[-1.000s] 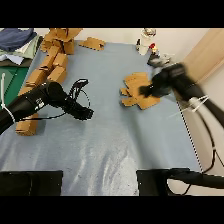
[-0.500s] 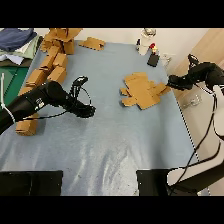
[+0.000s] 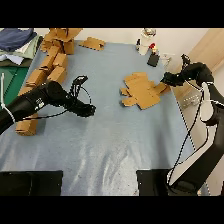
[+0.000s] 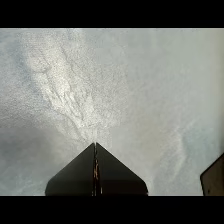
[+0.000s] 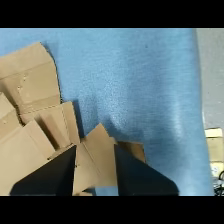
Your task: Fold the box.
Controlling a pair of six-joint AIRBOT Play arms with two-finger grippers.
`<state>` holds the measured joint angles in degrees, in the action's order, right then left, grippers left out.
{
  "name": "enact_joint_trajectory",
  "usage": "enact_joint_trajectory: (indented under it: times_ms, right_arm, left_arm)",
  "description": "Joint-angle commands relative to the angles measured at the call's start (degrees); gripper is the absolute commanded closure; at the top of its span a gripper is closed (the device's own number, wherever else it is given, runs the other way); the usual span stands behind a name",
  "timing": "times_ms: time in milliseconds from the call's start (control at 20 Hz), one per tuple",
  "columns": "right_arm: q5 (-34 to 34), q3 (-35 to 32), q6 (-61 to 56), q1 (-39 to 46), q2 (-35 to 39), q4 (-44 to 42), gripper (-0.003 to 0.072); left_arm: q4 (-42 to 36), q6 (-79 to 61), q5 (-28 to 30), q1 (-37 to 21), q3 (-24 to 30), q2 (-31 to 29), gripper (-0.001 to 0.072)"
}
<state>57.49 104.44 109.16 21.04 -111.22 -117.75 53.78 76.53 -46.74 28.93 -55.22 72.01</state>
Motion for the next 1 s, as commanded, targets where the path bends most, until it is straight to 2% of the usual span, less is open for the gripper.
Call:
enact_joint_trajectory:
  times_ms: [0, 250, 500, 950]
  right_arm:
    - [0.94, 1.44, 0.42, -0.22, -2.99, -0.87, 0.0324]
    - [1.60, 2.32, 2.03, -0.81, -3.10, -0.85, 0.0324]
    - [1.64, 6.45, 2.05, -0.90, -2.73, -0.63, 0.0324]
    - [2.36, 6.54, 2.40, -0.90, -4.68, 1.51, 0.0324]
  left_arm:
    - [0.00, 0.00, 0.90, 0.02, -0.02, -0.04, 0.0698]
    - [0.00, 0.00, 0.72, 0.02, -0.02, -0.04, 0.0698]
    - [0.00, 0.00, 0.70, 0.02, -0.02, -0.04, 0.0698]
    - [0.00, 0.02, 0.68, 0.02, -0.02, -0.04, 0.0698]
